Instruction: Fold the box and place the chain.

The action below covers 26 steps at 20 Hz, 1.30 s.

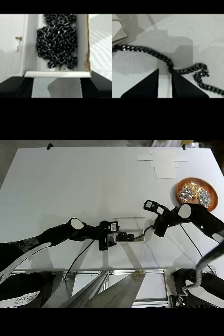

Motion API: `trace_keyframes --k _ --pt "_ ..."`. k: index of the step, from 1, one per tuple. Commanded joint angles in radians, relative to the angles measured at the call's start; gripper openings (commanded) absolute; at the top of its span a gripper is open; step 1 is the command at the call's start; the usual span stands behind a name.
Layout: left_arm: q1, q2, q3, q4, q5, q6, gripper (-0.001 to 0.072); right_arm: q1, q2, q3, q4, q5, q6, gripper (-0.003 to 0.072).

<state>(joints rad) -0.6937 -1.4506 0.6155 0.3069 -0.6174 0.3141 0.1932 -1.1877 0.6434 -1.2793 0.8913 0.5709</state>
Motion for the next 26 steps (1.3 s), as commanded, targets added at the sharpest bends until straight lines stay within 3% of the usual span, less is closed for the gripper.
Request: trace_keyframes --k 1,7,8,10,11,13,21,26 --pt "0.0 0.001 0.0 0.0 0.0 0.0 0.0207 0.001 -0.014 0.0 0.001 -0.021 -0.004 0.0157" --pt "0.0 0.001 0.0 0.0 0.0 0.0 0.0207 0.001 -0.045 0.0 0.001 -0.021 -0.004 0.0143" --pt "0.0 0.001 0.0 0.0 0.0 0.0 0.0207 0.001 -0.052 0.0 0.001 -0.021 -0.004 0.0081" --pt "0.0 0.001 0.0 0.0 0.0 0.0 0.0207 0.001 -0.066 0.0 0.002 -0.02 -0.003 0.0069" --pt "0.0 0.001 0.0 0.0 0.0 0.0 0.0207 0.001 -0.065 0.0 0.002 -0.017 -0.003 0.0015" --pt "0.0 0.001 0.0 0.0 0.0 0.0 0.0207 0.001 -0.048 0.0 -0.002 0.008 -0.003 0.0016" --pt "0.0 0.001 0.0 0.0 0.0 0.0 0.0207 0.001 0.216 0.0 0.006 0.126 0.064 0.0016" --pt "0.0 0.001 0.0 0.0 0.0 0.0 0.0207 0.001 0.366 0.0 0.234 0.219 0.074 0.0016"
